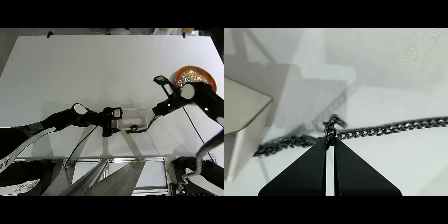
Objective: Fold the box and place the chain.
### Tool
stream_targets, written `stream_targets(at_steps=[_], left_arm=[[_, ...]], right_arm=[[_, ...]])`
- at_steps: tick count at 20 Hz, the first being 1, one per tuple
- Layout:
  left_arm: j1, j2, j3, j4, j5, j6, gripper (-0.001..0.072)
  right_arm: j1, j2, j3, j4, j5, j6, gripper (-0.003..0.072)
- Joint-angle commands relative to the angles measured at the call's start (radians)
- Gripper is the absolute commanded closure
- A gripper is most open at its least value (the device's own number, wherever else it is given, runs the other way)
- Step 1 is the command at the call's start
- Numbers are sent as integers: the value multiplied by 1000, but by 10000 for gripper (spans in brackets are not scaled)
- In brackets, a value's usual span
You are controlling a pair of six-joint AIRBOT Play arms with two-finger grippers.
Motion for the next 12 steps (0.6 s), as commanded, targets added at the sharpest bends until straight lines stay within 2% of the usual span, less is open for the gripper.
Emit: stream_targets(at_steps=[1, 6, 12], left_arm=[[0, 1, 0, 0, 0, 0, 337], [0, 1, 0, 0, 0, 0, 337], [0, 1, 0, 0, 0, 0, 337]], right_arm=[[1, 198, 1, 102, 30, -37, 669], [1, 418, 14, 379, 48, -110, 669], [1, 460, 54, 682, 37, -272, 669]])
